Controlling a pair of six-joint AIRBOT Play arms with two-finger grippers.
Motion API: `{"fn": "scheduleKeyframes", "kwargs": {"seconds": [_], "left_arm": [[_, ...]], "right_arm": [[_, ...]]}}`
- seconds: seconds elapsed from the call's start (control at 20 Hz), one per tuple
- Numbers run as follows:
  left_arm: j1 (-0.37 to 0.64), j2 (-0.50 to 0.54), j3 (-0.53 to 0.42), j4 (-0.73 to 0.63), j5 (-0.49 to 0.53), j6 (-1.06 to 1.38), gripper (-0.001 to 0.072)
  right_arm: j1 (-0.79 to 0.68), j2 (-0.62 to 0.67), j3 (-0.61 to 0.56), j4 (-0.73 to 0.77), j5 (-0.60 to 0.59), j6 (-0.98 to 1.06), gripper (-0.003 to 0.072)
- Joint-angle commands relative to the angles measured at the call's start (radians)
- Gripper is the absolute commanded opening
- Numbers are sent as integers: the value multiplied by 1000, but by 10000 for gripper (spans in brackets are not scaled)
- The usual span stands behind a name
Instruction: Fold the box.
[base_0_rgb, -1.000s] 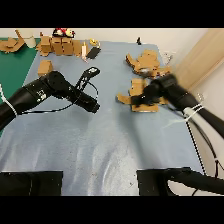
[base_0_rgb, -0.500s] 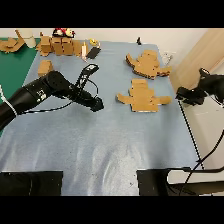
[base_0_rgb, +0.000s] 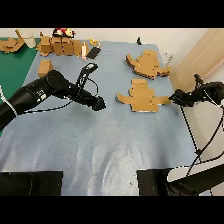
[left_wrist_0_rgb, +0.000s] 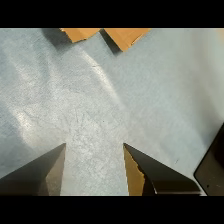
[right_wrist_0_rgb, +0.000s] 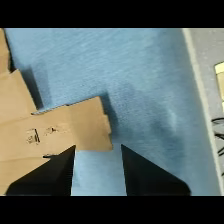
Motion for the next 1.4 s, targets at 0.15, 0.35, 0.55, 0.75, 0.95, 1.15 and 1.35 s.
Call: {"fn": "scheduleKeyframes", "kwargs": {"seconds": [0.15, 0.35, 0.55, 0.75, 0.95, 1.15, 1.35], "left_arm": [[0, 0, 0, -24, 0, -2, 564], [0, 0, 0, -25, -4, -2, 564], [0, 0, 0, -24, -28, -2, 564], [0, 0, 0, -25, -36, -2, 564], [0, 0, 0, -25, -39, -2, 564], [0, 0, 0, -25, -37, -2, 563], [0, 0, 0, -28, -54, -8, 563]], "right_arm": [[57, -45, 19, 78, -56, -47, 463], [115, -45, 71, 86, -129, -54, 406], [175, -45, 101, 92, -163, -76, 347], [210, -55, 101, 81, -153, -103, 348], [211, -83, 101, 85, -124, -109, 347], [236, -95, 103, 90, -117, -136, 287], [271, -95, 119, 91, -115, -137, 287]]}}
